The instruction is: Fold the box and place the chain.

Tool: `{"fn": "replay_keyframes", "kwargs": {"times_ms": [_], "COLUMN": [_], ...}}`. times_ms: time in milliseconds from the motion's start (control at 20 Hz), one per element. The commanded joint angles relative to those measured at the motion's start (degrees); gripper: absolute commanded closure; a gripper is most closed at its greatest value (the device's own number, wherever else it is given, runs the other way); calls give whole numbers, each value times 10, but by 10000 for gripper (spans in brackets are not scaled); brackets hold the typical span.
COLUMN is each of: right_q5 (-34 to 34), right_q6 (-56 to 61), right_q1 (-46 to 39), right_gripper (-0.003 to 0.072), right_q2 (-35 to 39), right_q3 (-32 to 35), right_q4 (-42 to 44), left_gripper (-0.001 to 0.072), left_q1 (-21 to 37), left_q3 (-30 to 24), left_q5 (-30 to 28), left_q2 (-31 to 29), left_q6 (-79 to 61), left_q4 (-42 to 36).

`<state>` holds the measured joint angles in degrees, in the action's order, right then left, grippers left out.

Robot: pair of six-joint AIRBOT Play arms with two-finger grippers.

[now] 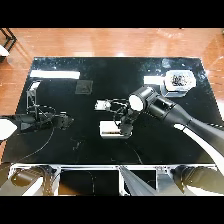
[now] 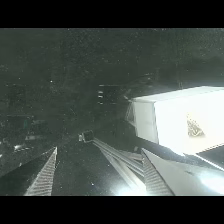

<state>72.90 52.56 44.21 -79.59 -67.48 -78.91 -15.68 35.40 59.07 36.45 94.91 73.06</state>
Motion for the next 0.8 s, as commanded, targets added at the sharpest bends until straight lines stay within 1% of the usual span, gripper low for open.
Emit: {"fn": "replay_keyframes", "kwargs": {"times_ms": [0, 200, 300, 750], "right_q5": [2, 2, 2, 1], "right_q6": [4, 4, 4, 4], "right_q1": [1, 1, 1, 5], "right_gripper": [332, 330, 307, 311], "right_q2": [0, 0, 0, 0], "right_q3": [0, 0, 0, 0], "right_q4": [-1, 0, 0, 9], "left_gripper": [94, 94, 94, 94], "left_q1": [0, 0, 0, 0], "left_q3": [0, 0, 0, 0], "left_q5": [0, 0, 0, 1], "left_q2": [0, 0, 0, 0], "left_q6": [0, 0, 0, 0], "left_q4": [0, 0, 0, 0]}}
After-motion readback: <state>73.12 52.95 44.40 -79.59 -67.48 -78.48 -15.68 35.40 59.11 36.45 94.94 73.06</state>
